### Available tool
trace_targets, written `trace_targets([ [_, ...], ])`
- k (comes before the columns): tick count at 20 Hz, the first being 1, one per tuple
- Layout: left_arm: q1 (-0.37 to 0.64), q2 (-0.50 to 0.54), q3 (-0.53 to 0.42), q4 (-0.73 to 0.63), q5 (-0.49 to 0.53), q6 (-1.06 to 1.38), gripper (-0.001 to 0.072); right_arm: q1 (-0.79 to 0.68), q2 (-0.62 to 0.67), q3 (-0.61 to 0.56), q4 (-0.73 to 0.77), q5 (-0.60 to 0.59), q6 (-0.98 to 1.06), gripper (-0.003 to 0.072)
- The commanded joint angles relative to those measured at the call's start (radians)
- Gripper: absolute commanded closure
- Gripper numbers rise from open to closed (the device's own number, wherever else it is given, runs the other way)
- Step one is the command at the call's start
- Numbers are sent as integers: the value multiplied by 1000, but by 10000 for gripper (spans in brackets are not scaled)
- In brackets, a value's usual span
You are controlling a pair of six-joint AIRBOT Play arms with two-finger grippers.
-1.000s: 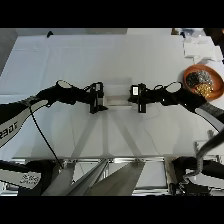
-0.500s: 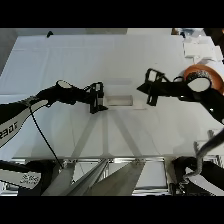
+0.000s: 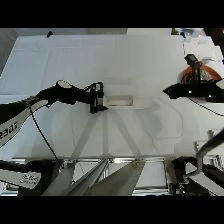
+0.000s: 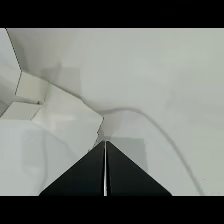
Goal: Fold the box and place the chain.
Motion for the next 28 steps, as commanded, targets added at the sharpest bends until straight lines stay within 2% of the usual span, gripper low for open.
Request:
trace_targets([
  [1, 0, 0, 0, 0, 0, 0, 495, -26, -109, 0, -3, 76, 100, 679],
  [4, 0, 0, 0, 0, 0, 0, 495, 14, -221, 0, 70, 61, 121, 679],
  [8, 0, 0, 0, 0, 0, 0, 495, 62, -287, 0, 78, 10, 121, 679],
  [13, 0, 0, 0, 0, 0, 0, 495, 99, -327, 0, 83, 8, 121, 679],
  [18, 0, 0, 0, 0, 0, 0, 495, 144, -335, 0, 180, 13, 59, 679],
  [24, 0, 0, 0, 0, 0, 0, 495, 225, -369, 0, 224, -15, 32, 679],
  [28, 0, 0, 0, 0, 0, 0, 495, 249, -369, 0, 372, 3, -47, 679],
])
